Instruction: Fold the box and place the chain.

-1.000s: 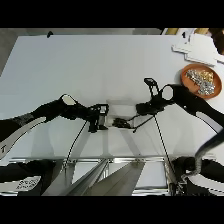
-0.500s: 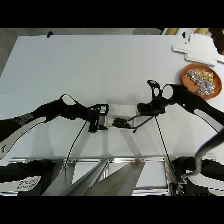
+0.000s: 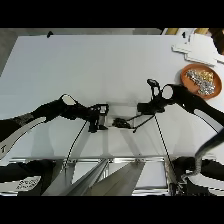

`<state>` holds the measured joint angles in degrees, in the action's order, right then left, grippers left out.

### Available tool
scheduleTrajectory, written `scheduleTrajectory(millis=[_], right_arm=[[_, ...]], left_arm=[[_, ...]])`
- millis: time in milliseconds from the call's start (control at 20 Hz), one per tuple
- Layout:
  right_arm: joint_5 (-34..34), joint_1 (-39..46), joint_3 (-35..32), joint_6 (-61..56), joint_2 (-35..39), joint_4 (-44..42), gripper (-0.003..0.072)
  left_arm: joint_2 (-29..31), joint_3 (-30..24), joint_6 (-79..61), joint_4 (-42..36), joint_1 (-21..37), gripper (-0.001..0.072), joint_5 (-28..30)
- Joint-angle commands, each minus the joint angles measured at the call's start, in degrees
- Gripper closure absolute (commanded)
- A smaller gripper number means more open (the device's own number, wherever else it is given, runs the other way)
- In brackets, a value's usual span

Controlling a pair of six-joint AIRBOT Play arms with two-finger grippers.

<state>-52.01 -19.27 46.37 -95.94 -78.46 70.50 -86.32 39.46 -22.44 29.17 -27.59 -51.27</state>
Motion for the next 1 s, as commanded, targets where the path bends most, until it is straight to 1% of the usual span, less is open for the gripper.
scheduleTrajectory(millis=[0,250,450,600,700,800,950], right_arm=[[-1.07,0.11,0.11,0.63,3.87,2.62,0.0668],[-5.62,0.11,0.11,2.75,13.94,3.13,0.0668],[-9.09,-1.18,0.11,5.62,23.47,2.75,0.0667],[-8.83,-5.27,0.11,6.69,30.27,2.71,0.0667],[-8.37,-9.22,0.11,6.69,33.16,2.69,0.0667],[-7.02,-13.70,0.11,6.67,34.03,2.38,0.0667],[-1.07,-20.68,0.11,6.64,34.03,1.75,0.0667]], left_arm=[[0.04,0.07,-0.04,0.00,0.00,0.0557,0.02],[0.04,0.07,-0.04,0.00,0.00,0.0557,0.02],[0.04,0.07,-0.04,0.02,0.00,0.0557,0.02],[0.04,0.07,-0.04,0.00,0.00,0.0557,0.02],[0.04,0.07,-0.04,0.00,0.00,0.0557,0.02],[0.04,0.07,-0.04,0.02,0.00,0.0557,0.02],[0.04,0.07,-0.04,0.00,0.00,0.0557,0.02]])
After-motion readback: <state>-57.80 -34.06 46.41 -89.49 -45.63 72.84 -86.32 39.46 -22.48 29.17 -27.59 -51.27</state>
